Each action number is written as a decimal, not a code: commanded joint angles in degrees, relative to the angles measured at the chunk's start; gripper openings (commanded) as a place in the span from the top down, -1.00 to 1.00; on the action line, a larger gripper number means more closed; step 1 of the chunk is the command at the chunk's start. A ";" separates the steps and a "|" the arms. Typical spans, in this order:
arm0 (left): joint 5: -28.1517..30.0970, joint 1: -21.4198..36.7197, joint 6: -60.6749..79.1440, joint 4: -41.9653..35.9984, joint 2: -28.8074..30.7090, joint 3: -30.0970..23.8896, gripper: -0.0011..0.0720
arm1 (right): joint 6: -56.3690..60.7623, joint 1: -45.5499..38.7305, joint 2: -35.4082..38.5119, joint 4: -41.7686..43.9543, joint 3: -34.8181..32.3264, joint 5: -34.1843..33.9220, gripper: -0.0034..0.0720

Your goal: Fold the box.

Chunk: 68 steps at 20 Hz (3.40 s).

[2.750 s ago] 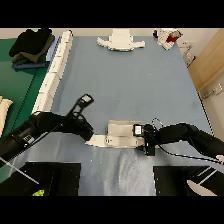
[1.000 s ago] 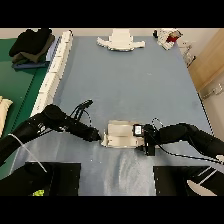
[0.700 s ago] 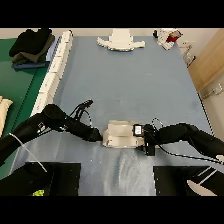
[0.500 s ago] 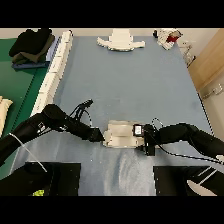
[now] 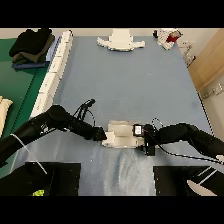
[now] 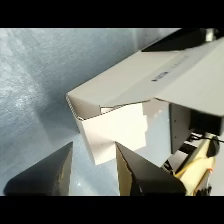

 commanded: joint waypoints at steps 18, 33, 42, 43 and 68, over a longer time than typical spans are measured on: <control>4.66 -26.58 -65.16 36.92 -0.96 10.73 0.09 | 0.02 0.02 -0.02 0.02 0.02 0.00 -0.53; -6.64 -32.81 -75.97 47.65 -16.09 21.70 0.08 | 0.02 0.02 -0.02 0.00 0.02 0.00 -0.53; -6.60 -32.81 -76.59 49.96 -21.14 25.03 0.09 | 0.02 0.02 -0.02 0.02 0.02 0.00 -0.53; -6.97 -32.81 -76.59 50.21 -21.14 25.03 0.09 | 0.02 0.02 -0.02 0.02 0.02 0.00 -0.53; -8.61 -32.81 -76.04 50.71 -21.03 25.03 0.19 | 0.02 0.02 -0.02 0.02 0.02 0.00 -0.53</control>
